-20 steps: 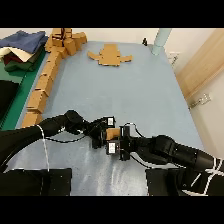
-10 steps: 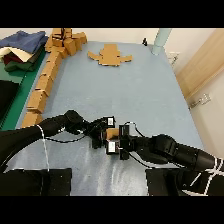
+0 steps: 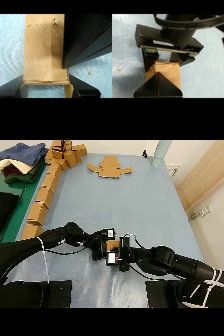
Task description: Fold the box.
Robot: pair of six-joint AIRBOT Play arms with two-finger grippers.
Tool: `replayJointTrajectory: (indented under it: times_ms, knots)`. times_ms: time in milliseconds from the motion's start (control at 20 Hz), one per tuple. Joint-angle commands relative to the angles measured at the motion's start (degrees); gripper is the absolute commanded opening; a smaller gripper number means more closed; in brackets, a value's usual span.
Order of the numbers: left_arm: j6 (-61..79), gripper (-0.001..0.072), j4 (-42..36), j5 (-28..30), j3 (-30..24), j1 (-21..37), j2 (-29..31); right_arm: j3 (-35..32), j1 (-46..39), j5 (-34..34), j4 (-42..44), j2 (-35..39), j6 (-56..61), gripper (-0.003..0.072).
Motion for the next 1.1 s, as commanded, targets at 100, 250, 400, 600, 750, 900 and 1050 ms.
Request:
replayJointTrajectory:
  times_ms: [100,250,400,600,750,900,1050]
  knots:
    - [0.0,0.0414,0.0,0.0,0.0,0.0,0.0,0.0,0.0,-0.3,-0.1,0.0,0.0,0.0005]
    - [0.0,0.0414,0.0,0.0,0.0,0.0,0.0,0.0,0.0,-0.3,-0.1,0.0,0.0,0.0005]
    - [0.0,0.0414,0.0,0.0,0.0,0.0,0.0,0.8,0.0,-1.6,-0.1,2.1,0.6,0.0005]
    - [0.0,0.0414,0.0,0.0,0.0,0.0,0.0,4.2,-0.9,-18.6,-9.2,9.0,18.5,0.0005]
    - [0.0,0.0414,0.0,0.0,0.0,0.0,0.0,4.2,-3.2,-29.0,-22.1,14.6,41.8,0.0005]
    - [0.0,0.0414,0.0,0.0,0.0,0.0,0.0,4.2,-8.3,-35.3,-29.1,17.3,60.9,0.0005]
    - [0.0,0.0414,0.0,0.0,0.0,0.0,0.0,4.2,-12.9,-35.9,-27.9,17.1,68.8,0.0005]
